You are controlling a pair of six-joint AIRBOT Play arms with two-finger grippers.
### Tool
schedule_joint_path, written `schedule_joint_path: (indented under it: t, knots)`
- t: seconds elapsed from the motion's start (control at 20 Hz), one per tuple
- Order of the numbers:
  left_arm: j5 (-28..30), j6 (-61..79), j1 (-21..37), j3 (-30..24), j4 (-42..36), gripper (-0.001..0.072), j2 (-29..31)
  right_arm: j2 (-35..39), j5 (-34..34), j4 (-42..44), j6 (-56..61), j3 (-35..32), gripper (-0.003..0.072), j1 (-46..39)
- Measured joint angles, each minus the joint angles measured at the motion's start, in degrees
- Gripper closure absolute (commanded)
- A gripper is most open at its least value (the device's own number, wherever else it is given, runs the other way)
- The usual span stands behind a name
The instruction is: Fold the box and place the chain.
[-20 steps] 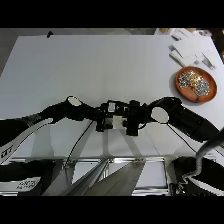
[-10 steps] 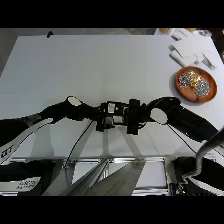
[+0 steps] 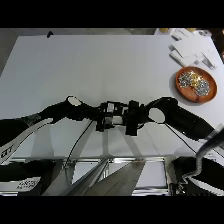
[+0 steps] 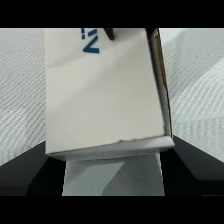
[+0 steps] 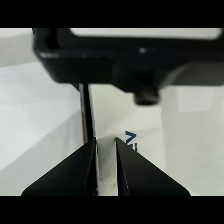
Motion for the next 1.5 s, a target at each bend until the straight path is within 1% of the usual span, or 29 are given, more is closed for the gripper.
schedule_joint_path:
  t: [0.05, 0.1, 0.15, 0.35, 0.4, 0.45, 0.5, 0.55, 0.6, 0.7, 1.15, 1.25, 1.5]
  knots:
    - [-0.2, 0.1, 0.0, 0.0, 0.0, 0.0640, 0.0, -0.3, 0.4, 0.3, 0.0, 0.0, 0.0432, 0.0]
    - [-0.5, 0.1, 0.0, 0.0, 0.2, 0.0640, 0.0, -0.5, 1.0, 0.3, 0.0, 0.0, 0.0394, 0.0]
    - [-0.6, 0.2, 0.0, 0.0, 0.2, 0.0640, 0.0, -0.5, 1.3, 0.3, 0.0, 0.0, 0.0374, 0.0]
    - [-0.4, 0.2, 0.0, 0.0, 0.1, 0.0640, 0.0, 1.3, 2.2, 1.5, 0.0, 0.0, 0.0366, -0.3]
    - [-0.3, 0.2, 0.0, 0.0, 0.1, 0.0640, 0.0, 1.8, 2.2, 2.1, 0.0, 0.0, 0.0372, -0.7]
    - [-0.3, 0.1, 0.0, 0.0, 0.1, 0.0640, 0.0, 2.2, 2.3, 3.0, 0.0, 0.0, 0.0424, -1.2]
    - [-0.2, 0.1, 0.0, 0.0, 0.0, 0.0640, 0.0, 2.5, 2.4, 4.1, 0.0, 0.0, 0.0526, -2.0]
    - [-0.2, 0.1, 0.0, 0.0, 0.0, 0.0640, 0.0, 2.7, 2.4, 5.2, 0.0, 0.0, 0.0590, -2.8]
    - [-0.2, 0.1, 0.0, 0.0, 0.0, 0.0640, 0.0, 2.8, 2.4, 6.0, 0.0, 0.0, 0.0594, -3.6]
    - [-0.1, 0.0, 0.0, 0.0, 0.0, 0.0640, 0.0, 2.9, 2.6, 7.1, 0.0, 0.0, 0.0651, -4.9]
    - [0.0, 0.0, 0.0, 0.0, 0.0, 0.0640, 0.0, -1.2, 5.6, 10.1, 0.0, -0.2, 0.0654, -6.1]
    - [0.0, 0.0, 0.0, 0.0, 0.0, 0.0640, 0.0, -1.5, 6.1, 10.2, -0.2, -0.2, 0.0672, -5.9]
    - [-0.1, 0.0, 0.0, 0.0, 0.1, 0.0640, 0.0, -1.7, 4.9, 10.1, -0.4, -0.9, 0.0672, -4.9]
